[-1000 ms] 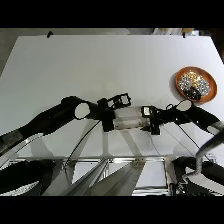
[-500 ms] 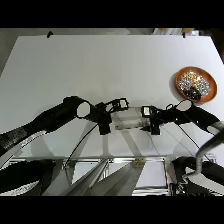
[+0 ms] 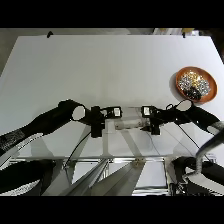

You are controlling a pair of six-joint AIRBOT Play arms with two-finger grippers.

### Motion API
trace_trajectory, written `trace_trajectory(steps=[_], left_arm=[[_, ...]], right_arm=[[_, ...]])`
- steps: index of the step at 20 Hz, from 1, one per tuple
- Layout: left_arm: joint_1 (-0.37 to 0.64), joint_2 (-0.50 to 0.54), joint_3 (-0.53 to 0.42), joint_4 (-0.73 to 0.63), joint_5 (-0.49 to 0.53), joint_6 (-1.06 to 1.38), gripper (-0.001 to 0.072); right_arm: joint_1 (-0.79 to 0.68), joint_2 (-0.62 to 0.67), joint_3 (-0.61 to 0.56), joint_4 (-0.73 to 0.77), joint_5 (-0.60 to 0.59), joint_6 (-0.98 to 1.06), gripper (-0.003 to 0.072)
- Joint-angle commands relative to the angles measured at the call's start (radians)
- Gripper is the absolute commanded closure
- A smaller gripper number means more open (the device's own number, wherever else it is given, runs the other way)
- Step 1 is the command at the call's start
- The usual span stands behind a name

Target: Fold the box and place the chain.

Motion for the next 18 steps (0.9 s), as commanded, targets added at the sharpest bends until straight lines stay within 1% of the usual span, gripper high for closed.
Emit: trace_trajectory(steps=[1, 2, 4, 8, 11, 16, 18], left_arm=[[0.002, 0.001, -0.009, -0.017, 0.098, 0.109, 0.0403], [0.002, 0.001, -0.009, -0.016, 0.123, 0.139, 0.0387], [0.002, 0.001, -0.009, -0.023, 0.148, 0.211, 0.0377], [0.002, -0.004, -0.009, -0.079, 0.15, 0.321, 0.0377], [0.002, -0.032, -0.009, -0.095, 0.146, 0.327, 0.0378], [-0.014, -0.038, -0.009, -0.188, 0.14, 0.328, 0.0383], [-0.023, -0.038, -0.009, -0.209, 0.143, 0.328, 0.0418]], right_arm=[[0.0, 0.0, 0.001, 0.0, 0.0, 0.0, 0.0246], [0.0, 0.0, 0.001, 0.0, 0.0, 0.0, 0.0246], [0.0, 0.0, 0.001, 0.0, 0.0, 0.0, 0.0246], [0.0, 0.0, 0.001, 0.0, 0.0, 0.0, 0.0246], [0.0, 0.0, 0.001, 0.0, 0.0, 0.0, 0.0246], [0.0, 0.0, 0.001, 0.0, 0.0, 0.0, 0.0246], [0.0, 0.0, 0.001, 0.0, 0.0, 0.0, 0.0246]])
